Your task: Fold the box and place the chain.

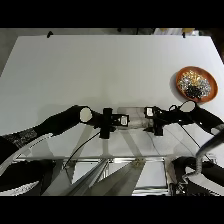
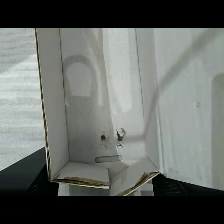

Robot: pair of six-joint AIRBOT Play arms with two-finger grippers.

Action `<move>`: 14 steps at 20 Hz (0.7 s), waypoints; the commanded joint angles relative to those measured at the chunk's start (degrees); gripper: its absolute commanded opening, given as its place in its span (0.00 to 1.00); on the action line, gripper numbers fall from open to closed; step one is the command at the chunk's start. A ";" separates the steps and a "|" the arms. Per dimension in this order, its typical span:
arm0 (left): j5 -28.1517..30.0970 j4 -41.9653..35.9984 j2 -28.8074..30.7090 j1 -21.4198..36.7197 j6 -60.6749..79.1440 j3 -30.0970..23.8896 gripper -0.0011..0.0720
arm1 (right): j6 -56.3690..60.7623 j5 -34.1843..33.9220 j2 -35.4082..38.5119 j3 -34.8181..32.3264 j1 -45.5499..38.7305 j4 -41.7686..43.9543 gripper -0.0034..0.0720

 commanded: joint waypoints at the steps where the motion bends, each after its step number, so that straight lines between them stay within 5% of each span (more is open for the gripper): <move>1: 0.72 -0.35 -0.04 -0.11 0.00 -0.02 0.29 | 0.02 -0.02 0.04 0.07 -0.02 0.02 0.57; 14: 2.99 -2.05 -0.04 -1.11 0.00 -0.02 0.29 | 0.02 -0.02 0.04 0.07 -0.02 0.02 0.57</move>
